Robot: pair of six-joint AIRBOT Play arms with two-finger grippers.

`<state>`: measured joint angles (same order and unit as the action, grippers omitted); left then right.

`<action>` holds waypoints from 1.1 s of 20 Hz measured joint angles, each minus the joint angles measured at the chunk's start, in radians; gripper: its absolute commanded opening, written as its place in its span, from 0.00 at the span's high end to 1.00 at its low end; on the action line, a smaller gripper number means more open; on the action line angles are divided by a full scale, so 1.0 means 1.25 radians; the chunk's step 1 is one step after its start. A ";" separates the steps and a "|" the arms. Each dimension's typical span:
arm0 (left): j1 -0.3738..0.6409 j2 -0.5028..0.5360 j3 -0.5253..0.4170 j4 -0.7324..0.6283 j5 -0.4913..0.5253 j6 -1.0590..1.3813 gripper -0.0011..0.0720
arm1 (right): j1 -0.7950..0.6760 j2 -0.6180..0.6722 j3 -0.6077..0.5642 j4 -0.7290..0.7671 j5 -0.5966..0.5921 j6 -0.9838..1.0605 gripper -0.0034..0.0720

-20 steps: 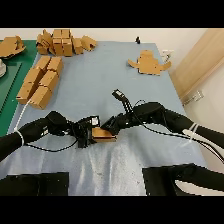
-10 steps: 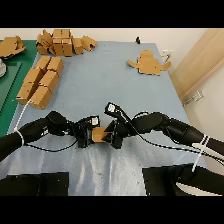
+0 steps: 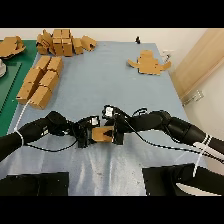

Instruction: Fold the box.

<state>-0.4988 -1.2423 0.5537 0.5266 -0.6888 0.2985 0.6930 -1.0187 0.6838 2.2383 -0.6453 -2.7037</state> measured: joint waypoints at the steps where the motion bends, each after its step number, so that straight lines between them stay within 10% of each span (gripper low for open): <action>1: 0.000 0.000 0.000 0.000 0.000 0.000 0.51 | 0.000 0.001 0.002 -0.001 -0.008 -0.013 0.43; 18: 0.000 0.000 0.000 0.000 0.000 0.000 0.51 | 0.048 0.002 0.006 -0.043 0.038 -0.133 0.43; 22: 0.000 0.000 0.000 0.000 0.000 0.000 0.51 | 0.049 0.007 0.006 -0.025 0.007 -0.136 0.30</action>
<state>-0.4988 -1.2423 0.5537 0.5262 -0.6888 0.2985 0.7540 -1.0103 0.6918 2.2066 -0.6361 -2.8735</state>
